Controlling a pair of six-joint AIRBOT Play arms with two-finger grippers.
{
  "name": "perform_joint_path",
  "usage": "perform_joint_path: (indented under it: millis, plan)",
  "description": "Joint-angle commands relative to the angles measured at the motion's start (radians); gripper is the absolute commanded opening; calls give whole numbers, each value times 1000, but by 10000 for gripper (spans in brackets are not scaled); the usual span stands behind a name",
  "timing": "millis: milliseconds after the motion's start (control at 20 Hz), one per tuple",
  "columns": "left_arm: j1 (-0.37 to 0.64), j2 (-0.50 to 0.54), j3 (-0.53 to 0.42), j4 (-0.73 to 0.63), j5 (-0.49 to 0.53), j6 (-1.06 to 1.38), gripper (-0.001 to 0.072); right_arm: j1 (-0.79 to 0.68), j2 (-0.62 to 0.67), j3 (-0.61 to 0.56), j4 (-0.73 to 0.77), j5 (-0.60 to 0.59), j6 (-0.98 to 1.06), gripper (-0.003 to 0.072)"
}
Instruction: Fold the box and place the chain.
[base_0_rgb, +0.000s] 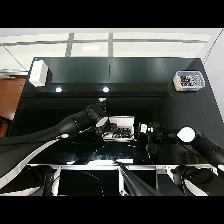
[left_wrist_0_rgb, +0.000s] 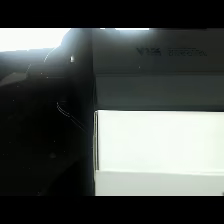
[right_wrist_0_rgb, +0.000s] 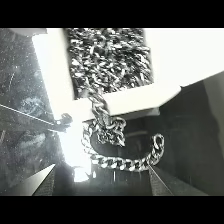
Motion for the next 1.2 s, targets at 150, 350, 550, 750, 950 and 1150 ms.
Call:
perform_joint_path:
  millis: [150, 350, 550, 750, 950, 1150]
  plan:
    - [0, -1, 0, 0, 0, 0, 30, 10, -53, -2, 23, -79, -71, 715]
    - [0, -1, 0, 0, 0, 0, 30, 10, -76, -2, 26, -129, -71, 714]
    - [0, -1, 0, 0, 0, 0, 30, 10, -76, -2, 105, -136, -71, 706]
    - [0, -1, 0, 0, 0, 0, 30, 10, -76, -2, 117, -135, -70, 464]
    - [0, -1, 0, 0, 0, 0, 30, 10, -76, -2, 116, -127, -69, 123]
    - [0, -1, 0, 0, 0, 0, 30, 10, -76, -2, 116, -109, -65, 43]
